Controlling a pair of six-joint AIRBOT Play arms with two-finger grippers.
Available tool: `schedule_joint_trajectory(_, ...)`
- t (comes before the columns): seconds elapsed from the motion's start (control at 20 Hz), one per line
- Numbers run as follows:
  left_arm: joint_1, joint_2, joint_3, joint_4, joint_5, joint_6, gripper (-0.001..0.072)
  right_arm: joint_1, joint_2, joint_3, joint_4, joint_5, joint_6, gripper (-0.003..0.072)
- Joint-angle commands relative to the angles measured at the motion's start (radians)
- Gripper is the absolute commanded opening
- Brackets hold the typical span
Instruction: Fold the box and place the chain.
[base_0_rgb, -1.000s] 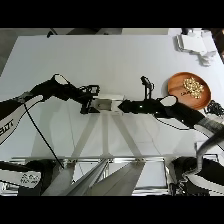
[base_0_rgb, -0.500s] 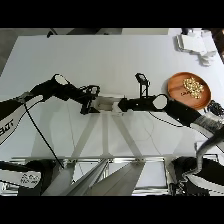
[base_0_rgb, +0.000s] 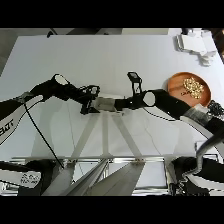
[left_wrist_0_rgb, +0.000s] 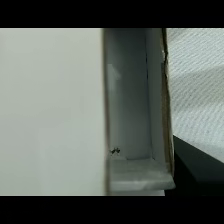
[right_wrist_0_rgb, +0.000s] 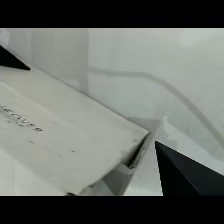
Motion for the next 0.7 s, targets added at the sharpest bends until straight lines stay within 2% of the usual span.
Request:
schedule_joint_trajectory(0.0,0.000,0.000,0.000,0.000,0.001,0.000,0.0433,0.013,-0.024,0.055,-0.043,0.105,0.045,0.0713)
schedule_joint_trajectory(0.2,0.000,0.000,0.000,0.000,0.001,0.000,0.0433,0.050,-0.042,0.084,-0.189,0.127,0.288,0.0658)
schedule_joint_trajectory(0.35,0.000,0.000,0.000,0.000,0.001,0.000,0.0433,0.076,-0.097,0.135,-0.330,0.207,0.429,0.0655)
schedule_joint_trajectory(0.4,0.000,0.000,0.000,0.000,0.000,0.000,0.0433,0.082,-0.116,0.159,-0.380,0.240,0.502,0.0635)
schedule_joint_trajectory(0.45,0.000,0.000,0.000,0.000,0.001,0.000,0.0433,0.086,-0.132,0.183,-0.418,0.269,0.546,0.0557)
schedule_joint_trajectory(0.5,0.000,0.000,0.000,0.000,0.001,0.000,0.0433,0.090,-0.145,0.208,-0.441,0.294,0.571,0.0528)
schedule_joint_trajectory(0.6,0.000,0.000,0.000,0.000,0.001,0.000,0.0433,0.097,-0.166,0.253,-0.457,0.315,0.573,0.0525)
schedule_joint_trajectory(0.65,0.000,0.000,0.000,0.000,0.001,0.000,0.0433,0.103,-0.172,0.267,-0.469,0.315,0.573,0.0480)
